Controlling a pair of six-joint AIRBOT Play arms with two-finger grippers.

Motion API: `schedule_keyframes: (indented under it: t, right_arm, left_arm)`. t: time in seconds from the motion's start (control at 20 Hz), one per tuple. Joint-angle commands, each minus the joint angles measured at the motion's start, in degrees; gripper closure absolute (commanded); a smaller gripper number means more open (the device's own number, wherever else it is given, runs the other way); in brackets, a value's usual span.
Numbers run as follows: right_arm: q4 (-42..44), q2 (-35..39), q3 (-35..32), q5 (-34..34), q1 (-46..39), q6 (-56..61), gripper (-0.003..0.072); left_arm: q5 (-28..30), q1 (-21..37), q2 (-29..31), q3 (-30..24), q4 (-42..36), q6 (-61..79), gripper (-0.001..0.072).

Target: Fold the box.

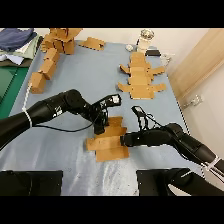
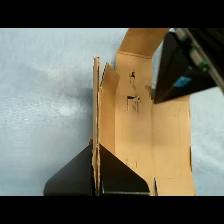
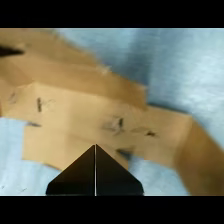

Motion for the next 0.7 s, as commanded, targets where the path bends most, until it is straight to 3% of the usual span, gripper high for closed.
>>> schedule_keyframes:
  t: [0.0, 0.2, 0.4, 0.5, 0.65]
  right_arm:
    - [-10.99, -0.42, -0.57, 1.05, 0.13, 9.99, 0.0685]
    - [-11.19, -0.42, -0.57, 1.05, 0.15, 11.67, 0.0685]
    - [-5.55, -0.39, -0.57, 0.5, 0.2, 9.51, 0.0685]
    - [0.85, -0.42, -0.57, -0.72, 0.63, 4.35, 0.0685]
    - [-0.39, -0.42, -0.57, -0.61, 1.66, 4.96, 0.0685]
  left_arm:
    - [2.58, -2.03, 1.68, -3.43, 0.28, 0.22, 0.07]
    - [4.76, -3.89, 1.77, -5.55, 0.48, 0.37, 0.07]
    - [5.99, -4.59, 2.19, -6.47, 0.46, 0.66, 0.07]
    - [6.8, -4.59, 4.37, -6.47, 0.94, 1.64, 0.07]
    - [9.84, -4.57, 8.28, -6.47, 2.86, 1.9, 0.07]
